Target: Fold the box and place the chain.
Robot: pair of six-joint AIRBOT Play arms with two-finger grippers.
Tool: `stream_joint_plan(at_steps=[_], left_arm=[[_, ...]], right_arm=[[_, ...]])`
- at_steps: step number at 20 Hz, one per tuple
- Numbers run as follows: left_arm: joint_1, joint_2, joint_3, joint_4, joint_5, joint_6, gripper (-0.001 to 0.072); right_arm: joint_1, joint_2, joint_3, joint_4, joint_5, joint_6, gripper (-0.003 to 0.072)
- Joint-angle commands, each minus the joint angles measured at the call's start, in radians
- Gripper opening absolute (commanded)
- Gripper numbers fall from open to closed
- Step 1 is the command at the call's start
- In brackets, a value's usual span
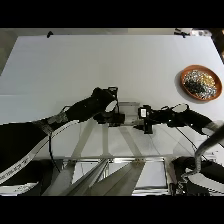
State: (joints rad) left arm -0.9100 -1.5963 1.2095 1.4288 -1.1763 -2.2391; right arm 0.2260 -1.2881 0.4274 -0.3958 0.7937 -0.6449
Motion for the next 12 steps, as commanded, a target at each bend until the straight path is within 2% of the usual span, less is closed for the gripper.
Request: stream_joint_plan(at_steps=[1,4,7,8,9,10,12], left_arm=[[0.008,0.051,0.000,-0.039,0.020,0.085,0.0514],[0.033,0.127,-0.001,-0.071,0.014,0.166,0.0514],[0.071,0.250,-0.029,-0.092,-0.015,0.451,0.0517],[0.084,0.304,-0.066,-0.108,-0.019,0.611,0.0540],[0.098,0.357,-0.113,-0.129,-0.014,0.768,0.0593],[0.115,0.414,-0.176,-0.153,-0.011,0.941,0.0605],[0.158,0.509,-0.318,-0.240,0.027,1.300,0.0682]], right_arm=[[0.000,0.000,0.000,0.000,0.000,0.000,0.0463],[0.000,0.000,0.000,0.000,0.000,0.000,0.0463],[0.000,0.000,0.000,0.000,0.000,0.000,0.0463],[0.000,0.000,0.000,0.000,0.000,0.000,0.0463],[0.000,0.000,0.000,0.000,0.000,0.000,0.0463],[0.000,0.000,0.000,0.000,0.000,0.000,0.0463],[0.000,0.000,0.000,0.000,0.000,0.000,0.0463]])
